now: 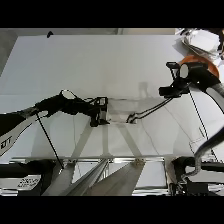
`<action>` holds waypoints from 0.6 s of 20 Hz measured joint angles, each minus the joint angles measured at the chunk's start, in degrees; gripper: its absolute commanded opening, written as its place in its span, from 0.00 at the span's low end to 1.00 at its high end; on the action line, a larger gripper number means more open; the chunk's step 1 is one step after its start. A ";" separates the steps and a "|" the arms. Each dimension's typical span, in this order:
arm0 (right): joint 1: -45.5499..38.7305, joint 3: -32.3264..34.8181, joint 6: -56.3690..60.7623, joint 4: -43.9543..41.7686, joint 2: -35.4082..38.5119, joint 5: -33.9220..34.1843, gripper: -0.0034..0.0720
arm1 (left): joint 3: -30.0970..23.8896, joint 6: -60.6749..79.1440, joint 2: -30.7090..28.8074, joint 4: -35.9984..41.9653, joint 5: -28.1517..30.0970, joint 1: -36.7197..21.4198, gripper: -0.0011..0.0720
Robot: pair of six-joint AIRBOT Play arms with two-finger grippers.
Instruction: Fold the box and place the chain.
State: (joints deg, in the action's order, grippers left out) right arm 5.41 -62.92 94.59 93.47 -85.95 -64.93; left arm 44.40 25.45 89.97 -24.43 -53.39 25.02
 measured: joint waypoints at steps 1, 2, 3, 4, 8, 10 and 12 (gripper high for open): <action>-0.07 0.00 0.31 0.35 -0.52 0.35 0.37 | 0.00 0.00 0.00 0.00 0.02 0.00 0.39; -0.09 0.00 0.66 0.57 -0.98 0.61 0.37 | 0.00 -0.02 0.00 0.00 0.02 0.00 0.39; -0.13 0.00 1.16 0.68 -1.36 0.83 0.37 | 0.00 -0.02 0.00 0.00 0.02 -0.02 0.39; -0.15 0.00 1.57 0.83 -1.68 1.01 0.37 | 0.00 0.00 0.00 0.00 0.00 0.00 0.39; -0.17 0.00 3.13 1.09 -2.86 1.25 0.37 | 0.00 0.00 0.00 0.00 0.02 0.00 0.39; -0.17 0.00 3.78 1.09 -3.39 1.29 0.37 | 0.00 0.00 0.00 0.00 0.02 0.00 0.39; -0.17 0.00 4.22 1.07 -3.80 1.33 0.34 | 0.00 0.00 0.00 0.00 0.02 0.00 0.39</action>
State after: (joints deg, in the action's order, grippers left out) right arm 5.23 -62.92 98.80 94.54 -89.76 -63.59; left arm 44.40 25.45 89.97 -24.43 -53.36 25.02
